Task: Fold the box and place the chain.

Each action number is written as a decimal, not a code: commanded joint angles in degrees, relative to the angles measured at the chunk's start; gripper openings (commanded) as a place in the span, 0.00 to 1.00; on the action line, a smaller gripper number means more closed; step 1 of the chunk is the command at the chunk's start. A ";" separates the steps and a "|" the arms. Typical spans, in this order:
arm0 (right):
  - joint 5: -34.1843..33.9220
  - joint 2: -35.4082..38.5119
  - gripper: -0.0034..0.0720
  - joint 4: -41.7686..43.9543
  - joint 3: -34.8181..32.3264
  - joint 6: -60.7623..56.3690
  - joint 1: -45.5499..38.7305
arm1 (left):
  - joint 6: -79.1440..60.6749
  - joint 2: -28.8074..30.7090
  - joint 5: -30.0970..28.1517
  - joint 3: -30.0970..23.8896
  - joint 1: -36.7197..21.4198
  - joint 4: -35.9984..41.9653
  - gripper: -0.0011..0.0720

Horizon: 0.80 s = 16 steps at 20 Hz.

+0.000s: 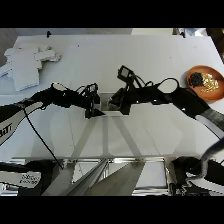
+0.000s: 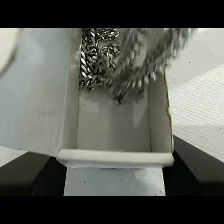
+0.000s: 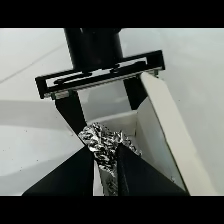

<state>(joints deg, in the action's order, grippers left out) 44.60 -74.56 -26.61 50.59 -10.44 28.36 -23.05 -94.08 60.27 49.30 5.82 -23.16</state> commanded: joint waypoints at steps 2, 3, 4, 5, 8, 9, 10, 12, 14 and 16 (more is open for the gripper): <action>-2.97 -5.27 0.06 -6.29 0.07 -4.24 1.51 | 0.00 0.00 -0.02 0.02 -0.02 -0.02 0.50; -3.52 -5.64 0.06 -8.31 0.07 -6.08 1.51 | 0.00 0.00 -0.02 0.00 -0.02 0.00 0.50; -3.39 -5.49 0.10 -9.16 0.07 -6.54 1.49 | 0.00 0.00 -0.02 0.02 -0.02 -0.02 0.50; -3.10 -5.07 0.22 -8.92 0.07 -6.54 1.44 | 0.02 0.00 -0.02 0.02 -0.02 -0.02 0.50; -0.59 -1.18 0.29 -8.94 0.07 -7.61 0.76 | 0.02 0.00 -0.02 0.02 -0.02 -0.02 0.50; 1.36 0.52 0.29 -9.01 0.07 -7.61 0.00 | 0.00 0.00 -0.02 0.02 -0.02 -0.02 0.50; 4.00 2.43 0.29 -9.22 0.07 -7.61 -1.18 | 0.00 0.00 -0.02 0.00 -0.02 -0.02 0.50; 9.09 5.90 0.29 -11.26 0.07 -7.56 -4.48 | 0.02 0.00 -0.02 0.00 -0.02 0.00 0.50; 12.98 8.13 0.29 -16.85 0.07 -7.56 -8.92 | 0.00 0.00 -0.02 0.02 -0.02 0.00 0.50; 15.91 8.07 0.29 -20.98 0.04 -7.56 -13.81 | 0.02 0.00 -0.02 0.02 -0.02 -0.02 0.50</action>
